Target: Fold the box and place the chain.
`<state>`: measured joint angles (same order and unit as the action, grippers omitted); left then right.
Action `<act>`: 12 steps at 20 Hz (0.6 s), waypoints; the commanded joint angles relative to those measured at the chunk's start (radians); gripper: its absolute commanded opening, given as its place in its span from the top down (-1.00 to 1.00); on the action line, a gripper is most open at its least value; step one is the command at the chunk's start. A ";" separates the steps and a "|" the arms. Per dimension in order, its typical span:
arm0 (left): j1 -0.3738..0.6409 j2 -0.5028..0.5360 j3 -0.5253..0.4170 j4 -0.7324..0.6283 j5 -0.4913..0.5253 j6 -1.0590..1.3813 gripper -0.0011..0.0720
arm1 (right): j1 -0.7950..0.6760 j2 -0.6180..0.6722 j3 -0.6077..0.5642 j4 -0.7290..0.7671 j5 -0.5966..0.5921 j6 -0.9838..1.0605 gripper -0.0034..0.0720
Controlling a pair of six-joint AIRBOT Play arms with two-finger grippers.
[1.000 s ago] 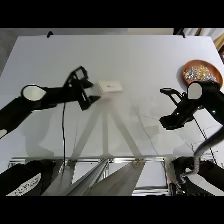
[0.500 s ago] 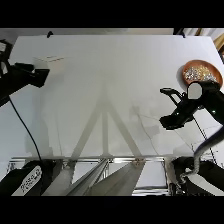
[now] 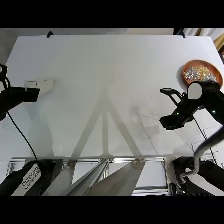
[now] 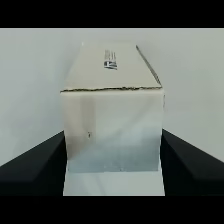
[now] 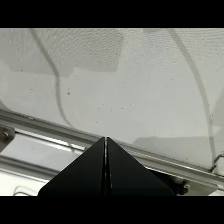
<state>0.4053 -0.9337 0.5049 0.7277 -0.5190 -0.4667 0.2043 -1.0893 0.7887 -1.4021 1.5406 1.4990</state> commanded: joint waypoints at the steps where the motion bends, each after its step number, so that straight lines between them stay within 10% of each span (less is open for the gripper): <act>1: 0.032 -0.002 -0.050 0.056 -0.038 -0.008 0.97 | -0.001 0.000 0.000 0.000 0.000 0.000 0.87; 12: 0.032 -0.002 -0.050 0.348 -0.256 -0.240 0.85 | -0.001 -0.001 0.000 0.000 0.000 0.000 0.87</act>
<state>0.4366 -0.9352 0.4557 1.0359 -0.7002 -0.6720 0.2043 -1.0893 0.7887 -1.4025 1.5402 1.4986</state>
